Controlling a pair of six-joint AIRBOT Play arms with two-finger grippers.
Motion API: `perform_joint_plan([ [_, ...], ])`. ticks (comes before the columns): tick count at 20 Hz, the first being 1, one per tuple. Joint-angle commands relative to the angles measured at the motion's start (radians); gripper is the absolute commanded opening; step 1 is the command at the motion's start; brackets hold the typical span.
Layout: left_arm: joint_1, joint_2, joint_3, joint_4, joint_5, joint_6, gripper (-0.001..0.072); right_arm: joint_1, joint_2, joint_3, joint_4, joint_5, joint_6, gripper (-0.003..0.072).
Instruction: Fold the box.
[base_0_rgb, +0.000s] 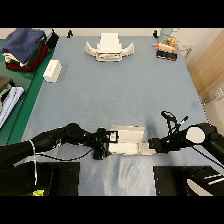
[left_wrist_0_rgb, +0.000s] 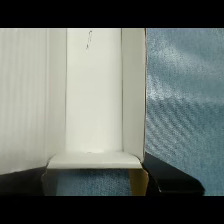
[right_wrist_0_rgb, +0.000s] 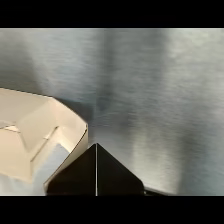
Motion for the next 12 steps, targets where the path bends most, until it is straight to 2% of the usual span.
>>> perform_joint_plan([
  [1, 0.001, 0.000, 0.000, 0.000, 0.000, 0.001, 0.0420, 0.000, 0.049, 0.018, 0.076, -0.031, -0.032, 0.0006],
  [3, 0.001, 0.000, 0.000, 0.000, 0.000, 0.001, 0.0420, 0.000, 0.077, 0.033, 0.082, -0.032, -0.033, 0.0008],
  [4, 0.001, 0.000, 0.000, 0.000, 0.000, 0.001, 0.0421, 0.000, 0.083, 0.035, 0.088, -0.032, -0.043, 0.0092],
  [5, 0.001, 0.000, 0.000, 0.000, 0.000, 0.001, 0.0420, 0.000, 0.082, 0.035, 0.105, -0.030, -0.063, 0.0285],
  [6, 0.001, 0.000, 0.000, 0.000, 0.000, 0.001, 0.0420, 0.000, 0.080, 0.035, 0.125, -0.028, -0.082, 0.0371],
  [8, 0.001, 0.000, 0.000, 0.000, 0.000, 0.000, 0.0421, 0.000, 0.080, 0.035, 0.153, -0.034, -0.115, 0.0375],
  [10, 0.001, 0.000, 0.000, 0.000, 0.000, 0.001, 0.0420, 0.000, 0.076, 0.035, 0.160, -0.047, -0.167, 0.0496],
  [12, 0.001, 0.000, 0.000, 0.000, 0.000, 0.001, 0.0420, 0.000, 0.048, 0.035, 0.166, -0.050, -0.184, 0.0508],
])
